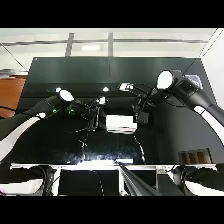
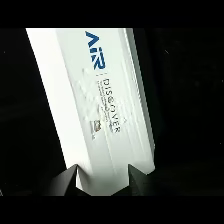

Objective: Fold the box and place the chain.

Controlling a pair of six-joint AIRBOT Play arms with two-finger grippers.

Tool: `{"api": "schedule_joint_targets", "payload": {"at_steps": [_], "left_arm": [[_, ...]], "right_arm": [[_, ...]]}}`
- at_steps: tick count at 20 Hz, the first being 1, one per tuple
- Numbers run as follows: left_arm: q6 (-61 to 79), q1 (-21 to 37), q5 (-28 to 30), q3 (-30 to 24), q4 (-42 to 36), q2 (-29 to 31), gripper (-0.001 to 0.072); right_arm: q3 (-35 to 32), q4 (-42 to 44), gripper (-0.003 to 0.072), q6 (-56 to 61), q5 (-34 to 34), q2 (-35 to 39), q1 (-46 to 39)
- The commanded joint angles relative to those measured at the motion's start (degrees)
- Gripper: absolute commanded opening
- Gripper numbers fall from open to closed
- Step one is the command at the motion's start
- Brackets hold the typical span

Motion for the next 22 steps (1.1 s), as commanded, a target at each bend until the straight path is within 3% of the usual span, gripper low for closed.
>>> {"api": "schedule_joint_targets", "payload": {"at_steps": [1, 12, 13, 22], "left_arm": [[0.0, 0.0, 0.0, 0.0, 0.0, 0.0, 0.0459], [0.0, 0.0, 0.0, 0.0, 0.0, 0.0, 0.0458], [0.0, 0.0, 0.0, 0.0, 0.0, 0.0, 0.0459], [0.0, 0.0, 0.0, 0.0, 0.0, 0.0, 0.0459]], "right_arm": [[0.0, -0.6, 0.0320, 0.7, -0.5, 0.0, 0.4], [-0.1, -0.7, 0.0301, 0.9, -1.7, 0.0, 0.4], [-0.2, -0.7, 0.0222, 0.8, -1.7, -0.1, 0.4], [-0.9, -0.7, 0.0225, 0.9, -1.7, -0.1, 1.3]]}}
